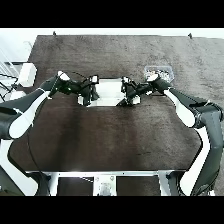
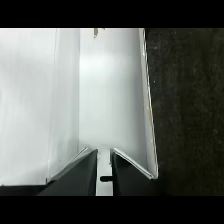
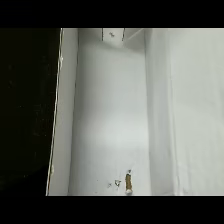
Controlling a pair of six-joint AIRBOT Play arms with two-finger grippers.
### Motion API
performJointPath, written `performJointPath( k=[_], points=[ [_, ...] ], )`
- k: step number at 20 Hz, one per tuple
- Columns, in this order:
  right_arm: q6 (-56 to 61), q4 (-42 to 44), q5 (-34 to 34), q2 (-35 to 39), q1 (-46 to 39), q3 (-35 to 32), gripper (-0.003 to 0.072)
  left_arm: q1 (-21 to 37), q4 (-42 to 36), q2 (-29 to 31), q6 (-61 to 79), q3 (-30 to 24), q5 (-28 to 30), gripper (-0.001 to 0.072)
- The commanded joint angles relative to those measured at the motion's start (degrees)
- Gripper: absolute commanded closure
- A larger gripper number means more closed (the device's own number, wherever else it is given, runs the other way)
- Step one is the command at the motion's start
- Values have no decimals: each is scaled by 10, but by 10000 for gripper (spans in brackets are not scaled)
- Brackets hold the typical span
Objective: Fold the box and place the chain.
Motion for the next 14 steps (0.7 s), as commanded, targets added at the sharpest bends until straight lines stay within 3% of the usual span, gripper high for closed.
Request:
performJointPath(
  k=[1,3,5,8,9,10,11,14],
  points=[
    [0,0,0,0,0,0,211,0,-17,-1,6,0,0,538],
    [0,0,0,0,0,0,211,0,-17,-2,6,0,1,511],
    [0,0,0,0,0,0,211,0,-23,-2,6,0,1,340],
    [0,0,0,0,0,0,211,0,-23,-2,5,0,1,343],
    [0,0,0,0,0,0,211,0,-23,-2,5,0,2,307],
    [0,0,0,0,0,0,211,0,-24,-2,5,-1,2,187],
    [0,0,0,0,0,0,211,0,-24,-2,3,-1,3,156],
    [0,0,0,0,0,0,211,0,-24,-2,3,-1,6,154]
  ],
)
